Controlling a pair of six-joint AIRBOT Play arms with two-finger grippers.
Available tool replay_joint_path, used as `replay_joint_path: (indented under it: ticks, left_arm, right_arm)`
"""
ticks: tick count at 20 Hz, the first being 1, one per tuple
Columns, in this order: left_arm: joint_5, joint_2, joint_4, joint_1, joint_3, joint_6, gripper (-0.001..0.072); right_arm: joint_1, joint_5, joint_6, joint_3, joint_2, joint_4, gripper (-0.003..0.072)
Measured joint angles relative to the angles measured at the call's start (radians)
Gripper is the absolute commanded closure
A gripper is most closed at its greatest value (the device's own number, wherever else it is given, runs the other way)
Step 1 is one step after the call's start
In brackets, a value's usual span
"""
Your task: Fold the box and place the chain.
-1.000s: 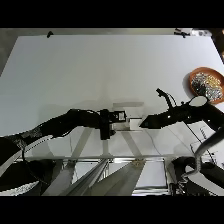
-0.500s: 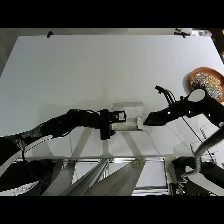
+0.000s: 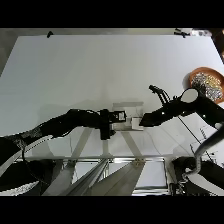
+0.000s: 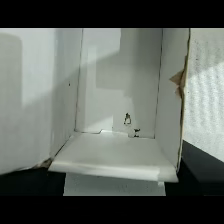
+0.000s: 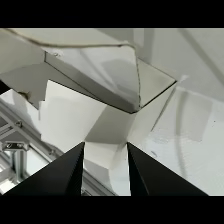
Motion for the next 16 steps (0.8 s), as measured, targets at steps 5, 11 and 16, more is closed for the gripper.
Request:
replay_joint_path:
  ticks: [5,11,16]
  left_arm:
    - [0.0,0.0,0.0,0.0,0.0,0.0,0.0455]
    - [0.0,0.0,0.0,0.0,0.0,0.0,0.0455]
    - [0.0,0.0,0.0,0.0,0.0,0.0,0.0455]
  right_arm:
    - [0.053,-0.028,0.114,0.019,0.0,-0.089,0.0402]
    - [0.158,-0.078,0.26,0.051,0.0,-0.202,0.0322]
    - [0.282,-0.11,0.51,0.077,0.0,-0.372,0.0322]
